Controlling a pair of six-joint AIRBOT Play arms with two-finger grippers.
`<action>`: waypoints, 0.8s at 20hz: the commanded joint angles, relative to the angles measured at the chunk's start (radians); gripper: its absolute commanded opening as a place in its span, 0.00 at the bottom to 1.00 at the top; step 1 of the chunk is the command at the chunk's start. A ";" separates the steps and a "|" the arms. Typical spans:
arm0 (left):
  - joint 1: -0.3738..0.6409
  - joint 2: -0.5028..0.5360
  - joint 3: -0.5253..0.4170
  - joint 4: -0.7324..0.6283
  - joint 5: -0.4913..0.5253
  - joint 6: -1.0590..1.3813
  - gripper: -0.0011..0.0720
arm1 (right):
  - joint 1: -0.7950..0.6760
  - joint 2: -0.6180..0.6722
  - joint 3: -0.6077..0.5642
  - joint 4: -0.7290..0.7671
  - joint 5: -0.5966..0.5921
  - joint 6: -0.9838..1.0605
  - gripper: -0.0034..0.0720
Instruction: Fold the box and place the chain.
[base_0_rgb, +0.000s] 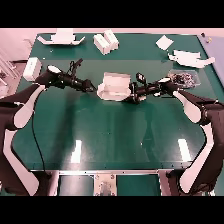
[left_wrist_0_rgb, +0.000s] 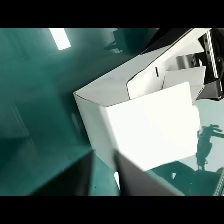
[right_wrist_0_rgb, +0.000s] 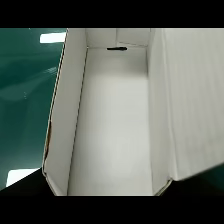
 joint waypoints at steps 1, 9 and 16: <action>0.000 0.001 0.001 -0.042 0.002 0.023 0.38 | 0.000 0.000 0.000 0.000 0.000 0.000 0.78; 0.000 0.000 0.001 -0.082 0.000 0.037 0.38 | 0.000 0.000 0.000 0.000 0.000 0.000 0.78; -0.012 -0.002 0.001 -0.033 0.001 0.055 0.32 | 0.000 0.000 0.000 0.000 0.000 0.000 0.78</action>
